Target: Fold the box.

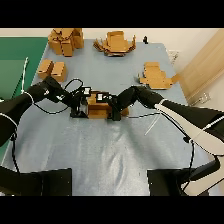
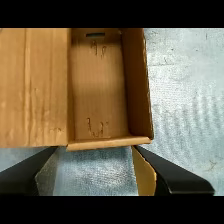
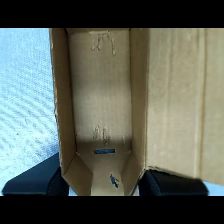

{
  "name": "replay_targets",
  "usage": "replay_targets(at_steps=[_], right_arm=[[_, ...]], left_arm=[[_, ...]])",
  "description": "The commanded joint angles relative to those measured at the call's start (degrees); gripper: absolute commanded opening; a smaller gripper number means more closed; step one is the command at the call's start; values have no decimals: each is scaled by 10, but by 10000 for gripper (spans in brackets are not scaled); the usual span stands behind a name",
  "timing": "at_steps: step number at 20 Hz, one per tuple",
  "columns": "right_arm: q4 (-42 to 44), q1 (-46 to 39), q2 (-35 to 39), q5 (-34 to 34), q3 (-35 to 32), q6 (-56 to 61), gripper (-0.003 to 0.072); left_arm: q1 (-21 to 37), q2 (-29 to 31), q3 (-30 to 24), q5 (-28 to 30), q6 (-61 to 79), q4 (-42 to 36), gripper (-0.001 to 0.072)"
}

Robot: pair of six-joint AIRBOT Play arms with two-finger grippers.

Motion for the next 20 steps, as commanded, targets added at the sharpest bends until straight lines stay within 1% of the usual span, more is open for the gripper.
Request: replay_targets(at_steps=[1, 7, 11, 15, 19, 20], right_arm=[[-1, 0, 0, 3, 0, 0, 379], [-1, 0, 0, 3, 0, 0, 379], [-1, 0, 0, 5, 0, 0, 379], [-1, 0, 0, 5, 0, 0, 378], [-1, 0, 0, 5, 0, 0, 379], [-1, 0, 0, 5, 0, 0, 379]], left_arm=[[-6, -1, -1, -8, -14, -3, 690], [-6, -1, -2, 3, -66, 0, 689], [-17, -3, -3, 29, -98, 5, 689], [-35, -5, -3, 39, -95, 21, 689], [-36, -7, -3, 41, -97, 29, 684], [-36, -7, -3, 38, -97, 31, 531]])
